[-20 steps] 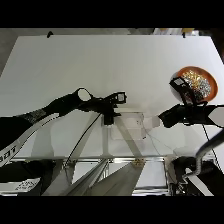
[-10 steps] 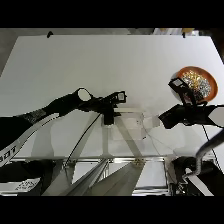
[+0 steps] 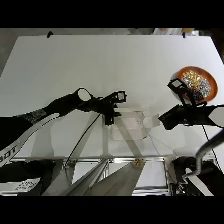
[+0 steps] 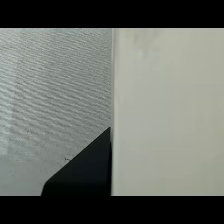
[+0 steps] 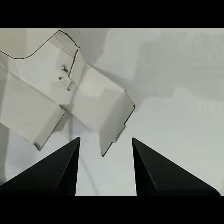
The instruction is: Fold the box and place the chain.
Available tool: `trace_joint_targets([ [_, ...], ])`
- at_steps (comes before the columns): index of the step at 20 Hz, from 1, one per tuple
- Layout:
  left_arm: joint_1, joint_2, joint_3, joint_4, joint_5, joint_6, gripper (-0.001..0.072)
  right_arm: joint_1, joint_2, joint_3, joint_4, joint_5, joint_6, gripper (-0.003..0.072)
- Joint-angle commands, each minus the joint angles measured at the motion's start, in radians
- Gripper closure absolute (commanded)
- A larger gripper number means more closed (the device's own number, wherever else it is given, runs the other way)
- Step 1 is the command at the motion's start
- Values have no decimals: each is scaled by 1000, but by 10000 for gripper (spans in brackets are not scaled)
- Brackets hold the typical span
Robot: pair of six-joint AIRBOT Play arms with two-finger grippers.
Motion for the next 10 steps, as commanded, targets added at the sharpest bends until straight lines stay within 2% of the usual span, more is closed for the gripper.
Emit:
trace_joint_targets([
  [1,0,0,0,-3,-3,0,699,0,1,0,21,27,-52,361],
  [3,0,0,0,-3,-7,0,699,0,1,0,97,50,-153,506],
  [4,0,0,0,-3,-8,0,699,0,1,0,145,65,-208,615],
  [5,0,0,0,-3,-8,0,699,2,1,0,186,82,-257,668],
  [10,0,0,0,-3,-8,0,699,140,1,-43,207,84,-350,668],
])
